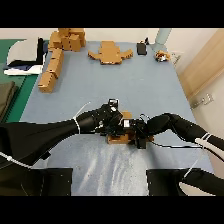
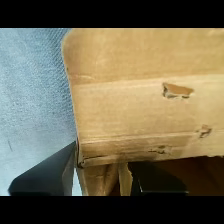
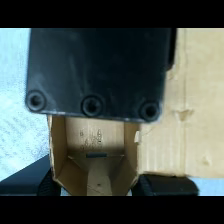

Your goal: Fold the box.

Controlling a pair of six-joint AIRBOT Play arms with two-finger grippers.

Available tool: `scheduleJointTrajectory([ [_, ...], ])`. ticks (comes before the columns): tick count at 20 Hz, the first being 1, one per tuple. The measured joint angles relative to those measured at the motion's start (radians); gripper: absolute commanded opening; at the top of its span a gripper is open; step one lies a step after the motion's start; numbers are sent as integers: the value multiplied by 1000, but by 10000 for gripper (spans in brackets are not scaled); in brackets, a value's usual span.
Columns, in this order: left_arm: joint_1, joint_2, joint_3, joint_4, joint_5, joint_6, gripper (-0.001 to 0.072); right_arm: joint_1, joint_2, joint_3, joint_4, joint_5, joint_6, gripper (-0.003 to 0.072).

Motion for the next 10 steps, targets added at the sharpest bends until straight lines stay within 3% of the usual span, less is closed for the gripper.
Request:
scheduleJointTrajectory([
  [10,0,0,0,4,-33,-72,416,0,0,0,0,0,0,432],
])
